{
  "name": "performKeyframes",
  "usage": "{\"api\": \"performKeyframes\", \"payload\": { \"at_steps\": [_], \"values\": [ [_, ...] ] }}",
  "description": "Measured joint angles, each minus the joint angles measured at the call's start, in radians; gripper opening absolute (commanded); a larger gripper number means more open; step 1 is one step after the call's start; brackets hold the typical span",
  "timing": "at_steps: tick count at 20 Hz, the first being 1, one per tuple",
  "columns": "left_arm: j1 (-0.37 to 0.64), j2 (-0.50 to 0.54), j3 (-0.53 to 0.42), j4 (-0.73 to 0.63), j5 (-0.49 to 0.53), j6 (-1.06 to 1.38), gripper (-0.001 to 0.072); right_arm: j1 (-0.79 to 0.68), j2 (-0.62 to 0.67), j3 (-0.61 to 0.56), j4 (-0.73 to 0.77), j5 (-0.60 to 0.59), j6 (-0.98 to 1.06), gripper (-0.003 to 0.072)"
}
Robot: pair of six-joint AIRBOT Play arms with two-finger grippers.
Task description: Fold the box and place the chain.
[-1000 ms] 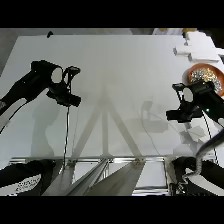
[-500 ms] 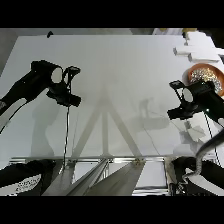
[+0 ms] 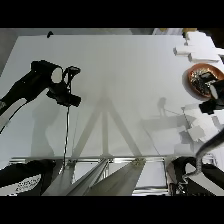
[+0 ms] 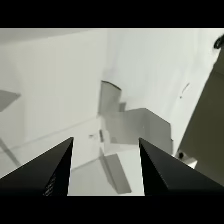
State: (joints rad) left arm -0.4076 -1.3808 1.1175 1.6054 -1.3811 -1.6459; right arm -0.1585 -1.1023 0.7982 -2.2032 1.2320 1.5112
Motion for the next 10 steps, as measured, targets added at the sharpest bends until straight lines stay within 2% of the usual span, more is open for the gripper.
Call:
{"api": "performKeyframes", "payload": {
  "at_steps": [1,6,10],
  "values": [
    [0.000,0.000,0.000,0.000,0.000,0.000,0.0008,-0.060,0.001,0.000,-0.003,-0.021,-0.020,0.0471],
    [0.000,0.000,0.000,0.000,0.000,0.000,0.0008,-0.321,-0.009,0.001,-0.007,-0.135,-0.077,0.0471],
    [0.000,0.000,0.000,0.000,0.000,0.000,0.0008,-0.416,-0.073,0.001,0.012,-0.154,-0.129,0.0441]
  ]
}}
